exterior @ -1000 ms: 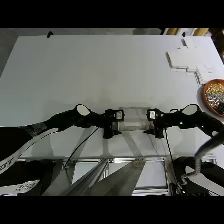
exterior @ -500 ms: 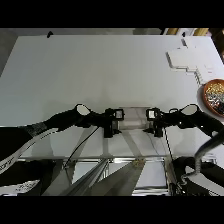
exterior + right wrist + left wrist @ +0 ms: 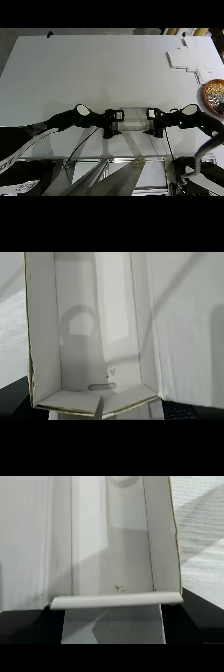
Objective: Fold the box and place the chain.
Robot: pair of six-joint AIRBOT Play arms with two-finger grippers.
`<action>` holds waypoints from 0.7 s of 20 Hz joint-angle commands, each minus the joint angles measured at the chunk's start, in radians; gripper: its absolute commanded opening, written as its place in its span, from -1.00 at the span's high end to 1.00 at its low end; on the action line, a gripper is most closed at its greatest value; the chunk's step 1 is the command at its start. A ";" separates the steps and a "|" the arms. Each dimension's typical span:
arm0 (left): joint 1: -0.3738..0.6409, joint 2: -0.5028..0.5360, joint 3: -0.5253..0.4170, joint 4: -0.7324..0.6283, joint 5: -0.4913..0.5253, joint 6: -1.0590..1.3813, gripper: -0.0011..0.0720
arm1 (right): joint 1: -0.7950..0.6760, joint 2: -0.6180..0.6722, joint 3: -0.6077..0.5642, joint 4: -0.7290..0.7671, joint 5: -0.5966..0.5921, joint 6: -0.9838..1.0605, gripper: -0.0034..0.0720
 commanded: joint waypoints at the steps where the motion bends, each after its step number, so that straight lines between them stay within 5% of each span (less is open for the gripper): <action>1: 0.000 0.000 0.000 -0.002 0.005 -0.002 0.28 | 0.000 0.035 0.001 -0.020 0.076 0.065 -0.91; 7: 0.000 0.000 0.000 -0.003 0.006 -0.001 0.28 | 0.000 0.174 0.001 -0.259 0.120 0.308 -0.82; 13: 0.000 0.000 0.000 -0.002 0.006 -0.001 0.28 | 0.000 0.309 0.001 -0.294 0.155 0.369 -0.76; 14: 0.000 0.000 0.000 -0.003 0.006 -0.002 0.28 | 0.000 0.336 0.001 -0.285 0.164 0.378 -0.60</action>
